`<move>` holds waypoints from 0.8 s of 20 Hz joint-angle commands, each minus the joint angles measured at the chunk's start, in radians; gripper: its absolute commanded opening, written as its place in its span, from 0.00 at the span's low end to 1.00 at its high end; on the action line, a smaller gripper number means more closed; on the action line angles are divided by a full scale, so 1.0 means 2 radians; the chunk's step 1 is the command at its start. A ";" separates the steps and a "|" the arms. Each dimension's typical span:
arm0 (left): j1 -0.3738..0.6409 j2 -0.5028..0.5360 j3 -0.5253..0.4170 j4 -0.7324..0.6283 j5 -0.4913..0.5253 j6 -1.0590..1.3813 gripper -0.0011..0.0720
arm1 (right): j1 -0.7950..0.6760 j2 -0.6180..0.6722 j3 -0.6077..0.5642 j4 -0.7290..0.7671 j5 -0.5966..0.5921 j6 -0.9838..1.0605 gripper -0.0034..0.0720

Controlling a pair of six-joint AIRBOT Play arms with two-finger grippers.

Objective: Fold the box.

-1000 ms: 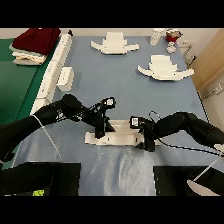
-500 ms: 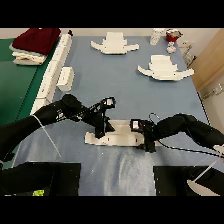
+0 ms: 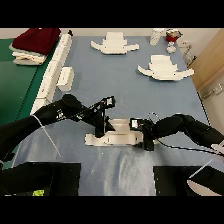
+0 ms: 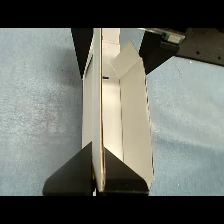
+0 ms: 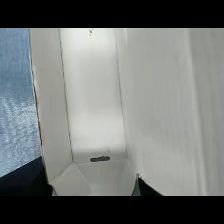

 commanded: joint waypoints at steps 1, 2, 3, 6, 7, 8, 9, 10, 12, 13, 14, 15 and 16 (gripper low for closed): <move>0.000 0.000 0.000 0.001 -0.001 0.000 0.04 | 0.001 -0.014 0.000 0.000 0.008 0.000 0.96; 0.000 0.000 0.000 0.001 -0.001 0.000 0.03 | 0.001 -0.017 0.000 0.000 0.008 0.000 0.96; 0.000 0.000 0.000 0.001 -0.001 0.000 0.03 | 0.001 -0.019 0.000 0.000 0.008 0.000 0.96; 0.000 0.000 0.000 0.001 -0.001 0.000 0.03 | 0.001 -0.020 0.000 -0.001 0.008 0.000 0.94; 0.000 0.000 0.000 0.001 -0.001 0.000 0.03 | 0.001 -0.019 0.000 -0.002 0.007 0.001 0.84; 0.000 0.000 0.000 0.001 -0.001 0.000 0.04 | 0.001 -0.018 0.000 -0.002 0.003 0.001 0.79; 0.000 0.000 0.000 0.001 -0.001 0.000 0.03 | 0.001 -0.017 0.000 -0.002 0.001 0.005 0.79; 0.000 0.000 0.000 0.001 -0.001 0.000 0.04 | 0.001 -0.017 0.000 -0.003 0.000 0.005 0.79; 0.000 0.000 0.000 0.001 -0.001 0.000 0.04 | 0.001 -0.017 0.000 -0.008 0.004 0.005 0.77; 0.000 0.000 0.000 0.001 -0.001 0.000 0.03 | 0.001 -0.016 0.000 -0.007 0.005 0.006 0.77; 0.000 0.000 0.000 0.001 -0.001 0.000 0.03 | 0.001 -0.013 0.000 -0.007 0.005 0.011 0.84; 0.000 0.000 0.000 0.001 -0.001 0.000 0.03 | 0.001 -0.006 0.000 -0.007 0.005 0.019 0.93; 0.000 0.000 0.000 0.001 -0.001 0.000 0.04 | 0.001 0.005 0.000 -0.007 0.004 0.023 0.94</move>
